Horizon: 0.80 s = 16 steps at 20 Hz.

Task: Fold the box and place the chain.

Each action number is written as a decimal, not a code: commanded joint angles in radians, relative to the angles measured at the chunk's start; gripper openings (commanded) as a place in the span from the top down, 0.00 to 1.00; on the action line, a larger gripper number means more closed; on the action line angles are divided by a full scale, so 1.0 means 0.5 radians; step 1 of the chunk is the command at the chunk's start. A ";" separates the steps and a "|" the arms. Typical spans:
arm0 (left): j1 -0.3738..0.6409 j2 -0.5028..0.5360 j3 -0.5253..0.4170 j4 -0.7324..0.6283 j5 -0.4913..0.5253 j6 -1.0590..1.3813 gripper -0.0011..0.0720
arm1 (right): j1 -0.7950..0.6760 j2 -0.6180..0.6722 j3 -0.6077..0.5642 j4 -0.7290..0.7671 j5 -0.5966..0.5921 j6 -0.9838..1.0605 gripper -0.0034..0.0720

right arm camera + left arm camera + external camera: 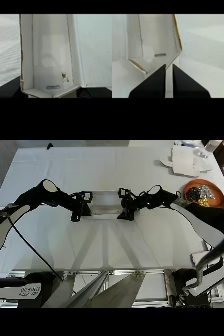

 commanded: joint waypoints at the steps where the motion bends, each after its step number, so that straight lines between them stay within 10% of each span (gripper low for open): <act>1: 0.038 0.002 -0.001 0.130 -0.001 -0.134 0.75 | 0.001 0.000 -0.001 0.000 0.000 0.000 0.35; 3: 0.036 0.002 -0.001 0.084 0.075 -0.134 0.51 | 0.001 0.000 -0.001 0.000 0.000 0.000 0.35; 16: -0.011 -0.134 -0.001 -0.117 0.023 -0.118 0.51 | 0.001 0.001 -0.001 0.000 0.000 -0.001 0.35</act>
